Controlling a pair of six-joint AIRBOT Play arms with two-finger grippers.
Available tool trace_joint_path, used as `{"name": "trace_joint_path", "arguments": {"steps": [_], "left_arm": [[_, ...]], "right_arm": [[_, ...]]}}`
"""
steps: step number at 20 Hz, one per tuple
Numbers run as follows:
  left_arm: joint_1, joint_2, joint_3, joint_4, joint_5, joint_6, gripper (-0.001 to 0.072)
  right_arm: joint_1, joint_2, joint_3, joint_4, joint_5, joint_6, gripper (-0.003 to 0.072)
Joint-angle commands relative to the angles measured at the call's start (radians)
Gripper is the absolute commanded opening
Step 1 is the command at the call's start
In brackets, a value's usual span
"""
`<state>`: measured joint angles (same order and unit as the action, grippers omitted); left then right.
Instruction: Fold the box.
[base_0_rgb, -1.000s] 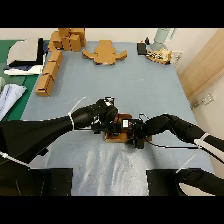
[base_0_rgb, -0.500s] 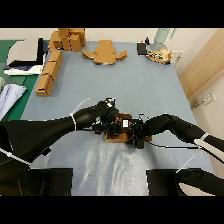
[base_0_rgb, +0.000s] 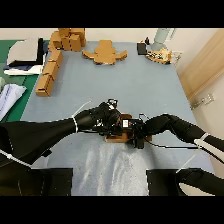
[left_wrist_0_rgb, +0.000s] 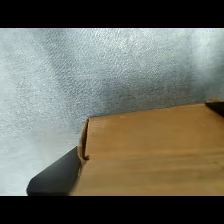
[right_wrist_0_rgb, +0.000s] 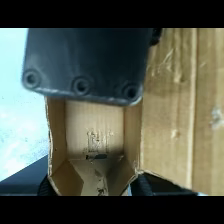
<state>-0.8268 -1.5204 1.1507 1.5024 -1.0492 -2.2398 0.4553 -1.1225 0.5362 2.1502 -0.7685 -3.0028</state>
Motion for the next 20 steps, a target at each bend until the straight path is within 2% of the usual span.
{"name": "trace_joint_path", "arguments": {"steps": [1, 2, 12, 19, 20], "left_arm": [[-0.009, -0.001, 0.001, 0.002, 0.002, 0.006, 0.0035], [-0.009, -0.001, 0.001, 0.002, 0.002, 0.006, 0.0016], [-0.009, 0.0, 0.001, -0.005, -0.003, 0.006, 0.0016], [-0.007, 0.001, 0.002, -0.005, -0.041, 0.006, 0.002], [-0.007, 0.0, 0.002, -0.005, -0.04, 0.006, 0.0203]], "right_arm": [[0.0, 0.0, 0.0, 0.0, 0.0, 0.0, 0.0499], [0.0, 0.0, 0.0, 0.0, 0.0, 0.0, 0.0499], [0.0, 0.0, 0.0, 0.0, 0.0, 0.0, 0.0499], [0.0, 0.0, 0.0, 0.0, 0.0, 0.0, 0.0499], [0.001, 0.0, 0.0, 0.0, 0.0, 0.0, 0.0499]]}}
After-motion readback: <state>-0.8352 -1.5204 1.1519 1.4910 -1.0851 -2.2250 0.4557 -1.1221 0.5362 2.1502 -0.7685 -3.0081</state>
